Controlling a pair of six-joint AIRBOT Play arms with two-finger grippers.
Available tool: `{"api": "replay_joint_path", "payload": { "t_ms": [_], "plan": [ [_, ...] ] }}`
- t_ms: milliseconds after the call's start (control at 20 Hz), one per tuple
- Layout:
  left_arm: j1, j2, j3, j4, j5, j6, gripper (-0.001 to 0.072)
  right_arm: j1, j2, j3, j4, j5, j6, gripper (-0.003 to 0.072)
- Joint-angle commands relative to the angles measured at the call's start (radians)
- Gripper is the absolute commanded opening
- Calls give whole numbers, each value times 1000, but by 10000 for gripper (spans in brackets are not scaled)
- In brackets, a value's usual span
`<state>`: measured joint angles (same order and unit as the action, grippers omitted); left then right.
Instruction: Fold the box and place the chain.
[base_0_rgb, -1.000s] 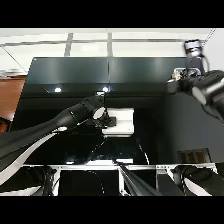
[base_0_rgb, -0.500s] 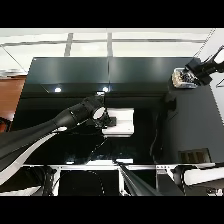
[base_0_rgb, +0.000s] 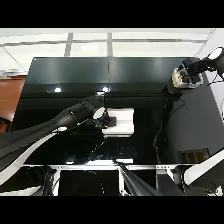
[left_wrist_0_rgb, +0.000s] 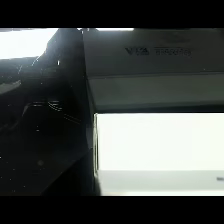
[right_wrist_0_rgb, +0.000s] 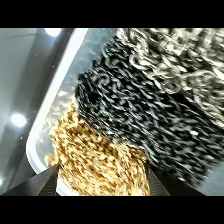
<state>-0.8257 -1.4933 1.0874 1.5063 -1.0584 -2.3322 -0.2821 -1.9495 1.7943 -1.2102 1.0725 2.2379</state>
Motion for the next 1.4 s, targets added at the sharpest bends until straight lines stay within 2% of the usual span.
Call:
{"api": "replay_joint_path", "payload": {
  "t_ms": [0,100,200,250,500,800,1100,1350],
  "plan": [
    [0,0,1,0,0,2,28,1,-31,9,30,5,2,561],
    [0,0,1,0,0,2,28,4,-33,9,31,-8,-10,415],
    [0,0,1,0,0,2,28,3,-31,13,51,-2,-78,90],
    [0,0,1,0,0,2,28,3,-26,15,55,2,-115,17],
    [0,0,1,0,0,2,28,-9,74,15,55,10,-256,15],
    [0,0,1,-5,0,2,28,-22,314,15,55,68,-470,15],
    [0,0,1,-5,0,2,28,-26,551,15,58,84,-574,14],
    [0,0,1,-5,0,2,28,-29,640,93,108,90,-606,13]
  ]
}}
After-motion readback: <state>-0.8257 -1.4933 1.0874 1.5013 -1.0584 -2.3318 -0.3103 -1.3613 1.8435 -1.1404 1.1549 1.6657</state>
